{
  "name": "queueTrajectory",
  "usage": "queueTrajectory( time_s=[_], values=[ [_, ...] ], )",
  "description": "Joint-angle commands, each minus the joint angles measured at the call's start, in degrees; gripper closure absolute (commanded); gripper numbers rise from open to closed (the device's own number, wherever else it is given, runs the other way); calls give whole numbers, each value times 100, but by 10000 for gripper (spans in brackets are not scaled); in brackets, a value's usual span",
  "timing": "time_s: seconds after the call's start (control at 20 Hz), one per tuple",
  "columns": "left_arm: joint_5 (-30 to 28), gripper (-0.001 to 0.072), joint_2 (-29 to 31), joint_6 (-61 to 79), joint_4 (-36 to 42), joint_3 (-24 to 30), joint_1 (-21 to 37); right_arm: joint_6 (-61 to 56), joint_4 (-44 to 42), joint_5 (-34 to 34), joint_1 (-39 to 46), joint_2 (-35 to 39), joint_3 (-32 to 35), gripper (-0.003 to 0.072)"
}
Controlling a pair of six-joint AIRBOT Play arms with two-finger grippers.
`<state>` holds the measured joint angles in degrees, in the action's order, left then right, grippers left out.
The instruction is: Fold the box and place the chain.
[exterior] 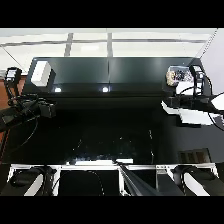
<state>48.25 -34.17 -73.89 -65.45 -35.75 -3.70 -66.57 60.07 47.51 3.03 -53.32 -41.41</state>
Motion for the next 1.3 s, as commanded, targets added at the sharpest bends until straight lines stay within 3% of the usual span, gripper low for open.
queueTrajectory(
  time_s=[0.0, 0.55, 0.7, 0.75, 0.8, 0.85, 0.95, 1.1, 1.2, 1.25],
  values=[
    [-2, 684, -2, 0, 0, 0, -4, -2, -2, 2, -7, 0, 0, 670],
    [0, 685, -2, 0, 0, 0, -4, -4, -35, -20, -9, 0, 0, 670],
    [-2, 685, -2, 0, 0, 0, -4, -4, -387, -949, -11, -4, 0, 669],
    [-2, 685, -2, 0, 0, 0, -4, -4, -391, -1410, -11, -11, 2, 606],
    [-2, 685, -2, 0, 0, 0, -4, -4, -387, -1832, -9, -17, 0, 188],
    [-2, 685, -2, 0, 0, 0, -4, 17, -240, -2208, -4, -20, 0, -24],
    [-2, 685, -2, 0, 0, 0, -4, -201, 501, -2859, 184, -92, 0, -23],
    [-15, 684, -2, 0, 11, 0, -4, -1729, 1047, -3263, 1718, -535, -146, -21],
    [-94, 685, -2, 0, 11, 0, -4, -2264, 1045, -2433, 3150, -1110, -614, -22],
    [-168, 685, -2, 0, 11, 0, -4, -1853, 1040, -1810, 3668, -1419, -964, -21]
  ],
)
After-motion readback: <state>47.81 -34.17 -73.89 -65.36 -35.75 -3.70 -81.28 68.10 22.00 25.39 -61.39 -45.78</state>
